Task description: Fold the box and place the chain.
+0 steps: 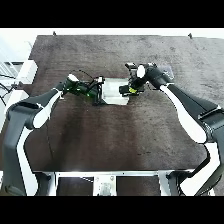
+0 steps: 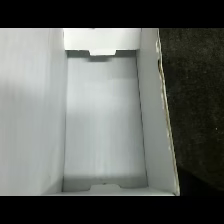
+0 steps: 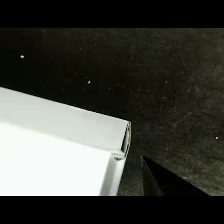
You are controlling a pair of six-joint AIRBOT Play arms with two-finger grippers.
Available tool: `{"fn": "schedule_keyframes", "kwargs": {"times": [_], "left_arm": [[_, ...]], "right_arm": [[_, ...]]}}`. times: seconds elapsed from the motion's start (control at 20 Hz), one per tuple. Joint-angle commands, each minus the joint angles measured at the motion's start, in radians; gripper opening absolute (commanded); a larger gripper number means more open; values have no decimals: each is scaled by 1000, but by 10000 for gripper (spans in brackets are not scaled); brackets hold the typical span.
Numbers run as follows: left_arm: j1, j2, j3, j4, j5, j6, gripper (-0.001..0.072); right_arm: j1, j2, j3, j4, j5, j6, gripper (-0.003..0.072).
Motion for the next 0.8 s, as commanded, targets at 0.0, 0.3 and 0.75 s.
{"fn": "schedule_keyframes", "kwargs": {"times": [0.0, 0.3, 0.75], "left_arm": [[1, 0, 0, 1, 0, 1, 355], [1, 0, 0, 1, 0, 1, 355], [1, 0, 0, 1, 0, 1, 356]], "right_arm": [[22, -28, 41, -31, 28, 64, 447], [31, -31, 45, -88, 31, 100, 367], [30, -61, 61, -116, 101, 206, 338]]}}
